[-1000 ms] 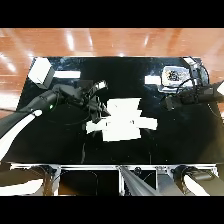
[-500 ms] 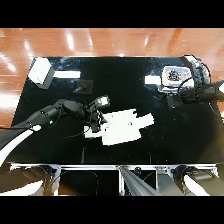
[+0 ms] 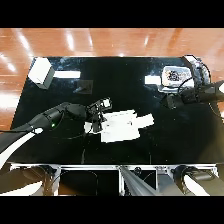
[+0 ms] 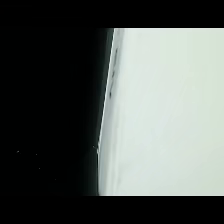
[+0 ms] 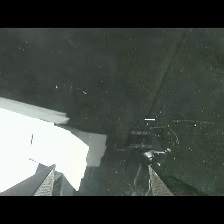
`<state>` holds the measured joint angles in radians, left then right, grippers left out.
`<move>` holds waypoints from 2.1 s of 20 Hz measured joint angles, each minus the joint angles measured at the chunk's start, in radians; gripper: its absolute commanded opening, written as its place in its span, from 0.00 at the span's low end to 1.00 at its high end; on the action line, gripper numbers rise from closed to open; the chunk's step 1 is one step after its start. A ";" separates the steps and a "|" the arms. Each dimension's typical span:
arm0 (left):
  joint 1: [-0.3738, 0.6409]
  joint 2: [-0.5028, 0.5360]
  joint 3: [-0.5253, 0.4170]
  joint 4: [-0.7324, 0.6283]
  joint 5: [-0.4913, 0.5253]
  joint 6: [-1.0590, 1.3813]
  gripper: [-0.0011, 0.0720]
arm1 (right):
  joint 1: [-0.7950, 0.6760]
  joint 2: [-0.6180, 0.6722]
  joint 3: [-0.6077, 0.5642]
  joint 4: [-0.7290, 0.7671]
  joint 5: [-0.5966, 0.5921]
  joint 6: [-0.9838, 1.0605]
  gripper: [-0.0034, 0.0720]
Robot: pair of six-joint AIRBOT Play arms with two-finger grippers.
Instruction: Fold the box and place the chain.
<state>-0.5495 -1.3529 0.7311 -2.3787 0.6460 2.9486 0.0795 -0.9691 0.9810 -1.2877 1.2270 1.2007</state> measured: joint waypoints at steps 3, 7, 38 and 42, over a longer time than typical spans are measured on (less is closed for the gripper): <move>-0.004 0.001 0.000 0.031 0.003 0.030 0.04 | 0.000 0.000 0.000 -0.023 0.003 0.000 0.98; -0.014 0.002 0.001 0.122 -0.024 0.045 0.04 | 0.000 0.000 0.001 -0.122 0.005 -0.003 0.98; -0.025 0.003 0.044 0.201 0.032 0.055 0.04 | 0.421 -0.103 -0.415 0.189 -0.313 -1.063 0.98; -0.025 0.003 0.044 0.201 0.027 0.055 0.04 | 0.470 -0.149 -0.416 0.192 -0.432 -1.091 0.98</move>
<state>-0.5743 -1.3495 0.7753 -2.1780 0.6735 3.0035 0.5499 -1.1179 0.5648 -1.0958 0.7952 0.1097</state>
